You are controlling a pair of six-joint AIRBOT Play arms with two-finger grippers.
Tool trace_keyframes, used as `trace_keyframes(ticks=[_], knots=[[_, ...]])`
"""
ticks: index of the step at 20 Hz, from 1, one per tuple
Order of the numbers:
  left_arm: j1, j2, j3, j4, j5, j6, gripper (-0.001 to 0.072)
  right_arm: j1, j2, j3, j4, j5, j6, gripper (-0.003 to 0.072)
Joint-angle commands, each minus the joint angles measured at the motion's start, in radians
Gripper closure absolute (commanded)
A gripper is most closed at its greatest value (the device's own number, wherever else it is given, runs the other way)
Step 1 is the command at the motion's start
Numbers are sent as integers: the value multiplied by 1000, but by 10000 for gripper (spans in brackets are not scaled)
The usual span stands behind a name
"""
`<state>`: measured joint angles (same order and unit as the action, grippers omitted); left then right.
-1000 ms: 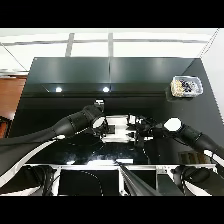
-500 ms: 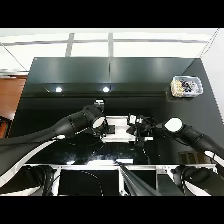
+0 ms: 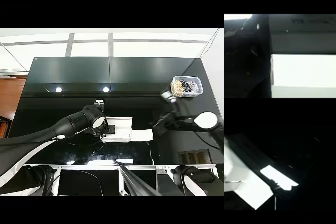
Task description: Fold the box and place the chain.
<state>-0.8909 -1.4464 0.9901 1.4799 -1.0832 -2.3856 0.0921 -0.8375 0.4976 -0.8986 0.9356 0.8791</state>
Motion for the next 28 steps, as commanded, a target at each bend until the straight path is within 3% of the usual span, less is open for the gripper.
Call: trace_keyframes(ticks=[1,3,7,13,18,19,20,21,26,28], knots=[[1,0,0,0,-2,0,679,-265,30,-55,24,76,363,679],[1,0,0,0,-3,0,679,-334,20,-135,56,70,385,678],[1,0,0,0,-2,0,679,-296,-47,-243,221,90,312,678],[1,0,0,0,-3,0,679,-100,-252,-237,479,92,127,677],[1,0,0,0,-3,0,678,-34,-313,-129,505,185,54,669],[1,0,0,0,-3,0,679,-34,-313,-92,500,213,55,569],[1,0,0,0,-3,0,679,-34,-313,-59,497,240,55,299],[1,0,0,0,-4,0,679,-34,-313,-32,497,261,56,81],[1,0,0,0,-13,0,679,-9,-313,-7,491,280,130,73],[1,0,0,3,-27,0,679,51,-313,-7,457,234,169,74]])
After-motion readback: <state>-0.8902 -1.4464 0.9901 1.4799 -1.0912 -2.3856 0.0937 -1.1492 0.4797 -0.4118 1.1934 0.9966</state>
